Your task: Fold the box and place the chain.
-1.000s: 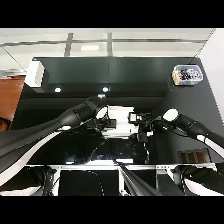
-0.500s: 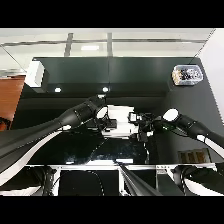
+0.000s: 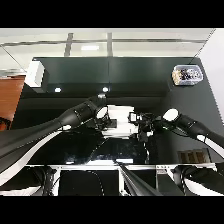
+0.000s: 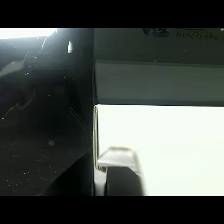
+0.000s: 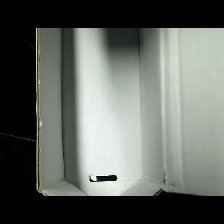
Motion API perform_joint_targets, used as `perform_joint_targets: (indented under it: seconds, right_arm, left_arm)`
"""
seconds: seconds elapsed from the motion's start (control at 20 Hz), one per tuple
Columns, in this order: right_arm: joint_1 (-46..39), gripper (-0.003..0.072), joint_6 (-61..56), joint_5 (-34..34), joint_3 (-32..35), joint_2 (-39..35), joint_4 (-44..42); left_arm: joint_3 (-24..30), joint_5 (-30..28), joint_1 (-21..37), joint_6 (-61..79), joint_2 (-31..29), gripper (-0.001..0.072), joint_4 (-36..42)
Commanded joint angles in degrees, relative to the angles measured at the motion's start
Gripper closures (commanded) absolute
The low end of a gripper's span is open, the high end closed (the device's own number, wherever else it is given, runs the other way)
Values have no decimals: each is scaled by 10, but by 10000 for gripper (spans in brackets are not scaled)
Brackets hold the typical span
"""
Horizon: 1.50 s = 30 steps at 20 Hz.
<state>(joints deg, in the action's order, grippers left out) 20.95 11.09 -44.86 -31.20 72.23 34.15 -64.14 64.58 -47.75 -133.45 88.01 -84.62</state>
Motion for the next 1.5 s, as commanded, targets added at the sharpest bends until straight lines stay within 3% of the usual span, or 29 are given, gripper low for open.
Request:
perform_joint_targets:
  seconds: [0.0, 0.05, 0.4, 0.9, 0.95, 1.0, 1.05, 1.15, 1.35, 1.45]
  right_arm:
    - [0, 219, -10, 0, -2, -3, 0]
    - [0, 21, -14, 2, -3, -8, 0]
    - [0, 26, -27, -26, -15, -78, 109]
    - [0, 28, -2, 27, -15, -80, 78]
    - [0, 109, 1, 27, -15, -80, 78]
    - [0, 251, 1, 21, -15, -80, 78]
    - [0, 254, 1, 13, -15, -80, 78]
    - [0, 470, -8, 2, -15, -80, 78]
    - [-2, 466, -51, 2, -14, -79, 85]
    - [-10, 356, -79, 8, -14, -79, 96]
  left_arm:
    - [0, -9, 0, 2, 0, 687, -2]
    - [0, -9, 0, 2, 0, 687, -3]
    - [0, -10, 1, 7, -1, 688, -19]
    - [0, -28, 4, 42, -1, 684, -21]
    - [0, -27, 4, 42, -1, 684, -21]
    - [0, -28, 4, 42, -1, 684, -21]
    - [0, -28, 4, 42, -1, 684, -20]
    - [0, -28, 4, 42, -1, 684, -19]
    - [0, -28, 4, 42, -1, 684, -17]
    - [0, -28, 4, 42, -1, 684, -17]
